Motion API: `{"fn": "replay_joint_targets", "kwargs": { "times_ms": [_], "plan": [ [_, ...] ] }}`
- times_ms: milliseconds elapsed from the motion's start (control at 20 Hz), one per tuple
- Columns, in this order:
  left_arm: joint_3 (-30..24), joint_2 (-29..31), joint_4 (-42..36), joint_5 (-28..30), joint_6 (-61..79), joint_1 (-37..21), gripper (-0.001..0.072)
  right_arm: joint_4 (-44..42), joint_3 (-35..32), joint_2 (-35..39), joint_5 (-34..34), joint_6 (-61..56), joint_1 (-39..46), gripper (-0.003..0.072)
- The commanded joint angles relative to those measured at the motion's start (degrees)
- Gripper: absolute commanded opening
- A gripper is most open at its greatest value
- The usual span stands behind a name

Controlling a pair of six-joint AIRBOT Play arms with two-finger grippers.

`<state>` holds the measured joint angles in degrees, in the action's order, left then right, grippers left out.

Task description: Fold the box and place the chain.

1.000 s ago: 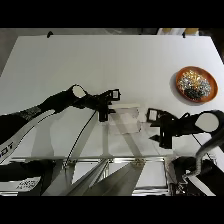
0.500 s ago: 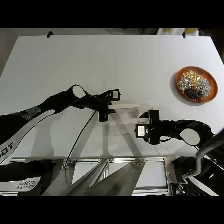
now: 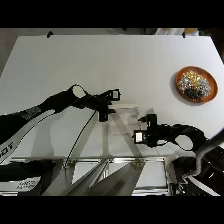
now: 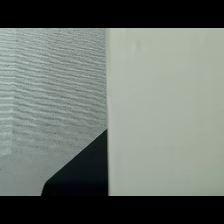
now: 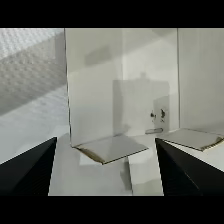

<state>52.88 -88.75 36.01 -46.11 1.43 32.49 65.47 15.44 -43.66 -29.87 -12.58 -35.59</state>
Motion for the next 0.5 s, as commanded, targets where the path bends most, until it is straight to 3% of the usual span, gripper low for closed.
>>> {"fn": "replay_joint_targets", "kwargs": {
  "times_ms": [0, 150, 450],
  "plan": [
    [0.0, 0.0, 0.0, 0.0, 0.0, 0.0, 0.0009, 0.0, -0.5, -3.2, 5.3, 0.0, -0.3, 0.0692],
    [0.0, 0.0, 0.0, 0.0, 0.0, 0.0, 0.0009, -0.1, 0.6, -3.4, 6.5, 0.0, 0.2, 0.0692],
    [0.0, 0.0, 0.0, 0.0, 0.0, 0.0, 0.0009, -4.2, 4.2, -3.4, -0.6, 1.1, 8.2, 0.0687]
  ]
}}
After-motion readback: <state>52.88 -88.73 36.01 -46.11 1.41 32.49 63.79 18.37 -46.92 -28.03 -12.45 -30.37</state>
